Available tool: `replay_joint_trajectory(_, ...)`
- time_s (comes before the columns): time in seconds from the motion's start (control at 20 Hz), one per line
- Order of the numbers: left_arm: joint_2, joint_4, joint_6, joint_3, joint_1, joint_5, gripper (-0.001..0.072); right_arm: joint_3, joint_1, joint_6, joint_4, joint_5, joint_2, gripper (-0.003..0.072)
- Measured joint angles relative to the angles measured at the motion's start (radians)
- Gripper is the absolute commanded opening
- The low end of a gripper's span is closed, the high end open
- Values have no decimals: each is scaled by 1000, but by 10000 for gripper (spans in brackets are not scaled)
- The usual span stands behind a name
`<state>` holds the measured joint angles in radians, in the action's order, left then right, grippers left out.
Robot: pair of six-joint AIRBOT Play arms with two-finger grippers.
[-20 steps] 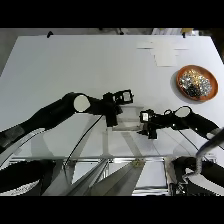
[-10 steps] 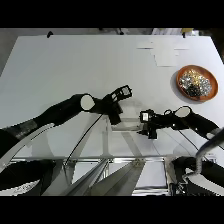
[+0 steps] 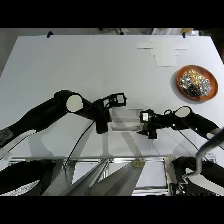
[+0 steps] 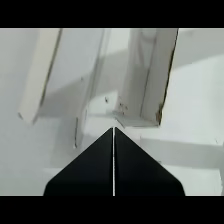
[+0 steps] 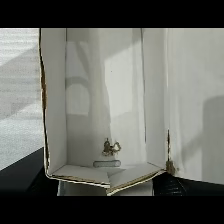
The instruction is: Fold the box and place the chain.
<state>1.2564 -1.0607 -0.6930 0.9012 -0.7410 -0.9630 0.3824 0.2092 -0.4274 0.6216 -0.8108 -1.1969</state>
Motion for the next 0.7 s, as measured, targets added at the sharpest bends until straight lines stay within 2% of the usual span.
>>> replay_joint_trajectory(0.35,37,-56,-7,-41,21,-50,13,0,0,0,0,0,0,341)
replay_joint_trajectory(0.4,39,-68,-6,-43,27,-56,51,0,0,0,0,0,0,341)
replay_joint_trajectory(0.55,43,-100,52,-56,44,-63,356,0,0,0,0,0,0,341)
replay_joint_trajectory(0.6,43,-105,93,-63,48,-60,394,0,0,0,0,0,0,341)
replay_joint_trajectory(0.7,45,-109,192,-79,51,-42,393,0,0,0,0,0,0,341)
